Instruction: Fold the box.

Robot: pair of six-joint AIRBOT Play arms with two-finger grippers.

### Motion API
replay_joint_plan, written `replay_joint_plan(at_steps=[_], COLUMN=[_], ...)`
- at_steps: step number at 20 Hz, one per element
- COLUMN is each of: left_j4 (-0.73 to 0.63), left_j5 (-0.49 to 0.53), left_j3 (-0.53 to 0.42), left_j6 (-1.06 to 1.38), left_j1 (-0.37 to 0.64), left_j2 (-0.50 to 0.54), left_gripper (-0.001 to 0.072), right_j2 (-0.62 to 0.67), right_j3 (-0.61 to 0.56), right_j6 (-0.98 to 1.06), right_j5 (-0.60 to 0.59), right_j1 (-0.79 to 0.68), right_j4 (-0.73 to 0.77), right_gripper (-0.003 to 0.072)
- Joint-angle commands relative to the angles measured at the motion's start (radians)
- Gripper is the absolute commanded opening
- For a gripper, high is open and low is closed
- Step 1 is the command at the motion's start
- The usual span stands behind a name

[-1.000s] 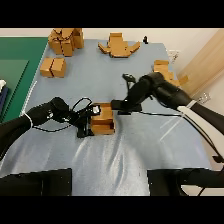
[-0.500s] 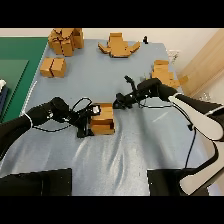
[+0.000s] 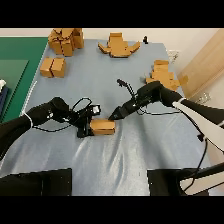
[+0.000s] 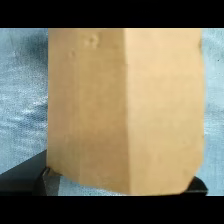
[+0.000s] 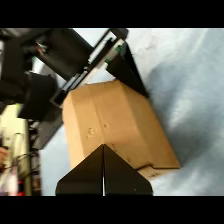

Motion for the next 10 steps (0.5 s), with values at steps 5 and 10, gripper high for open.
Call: replay_joint_plan(at_steps=[5,10], left_j4=[-0.001,0.000], left_j5=[-0.010,-0.012], left_j3=[-0.001,-0.001], left_j6=[0.000,0.000], left_j1=[0.000,0.000], left_j2=[0.000,0.000], left_gripper=[0.0018,0.0018], right_j2=[0.088,0.114], right_j3=[-0.058,-0.056], right_j6=[-0.421,-0.446], right_j5=[0.193,0.185], right_j1=[0.057,0.107], right_j4=[-0.058,-0.074], right_gripper=[0.0251,0.0312])
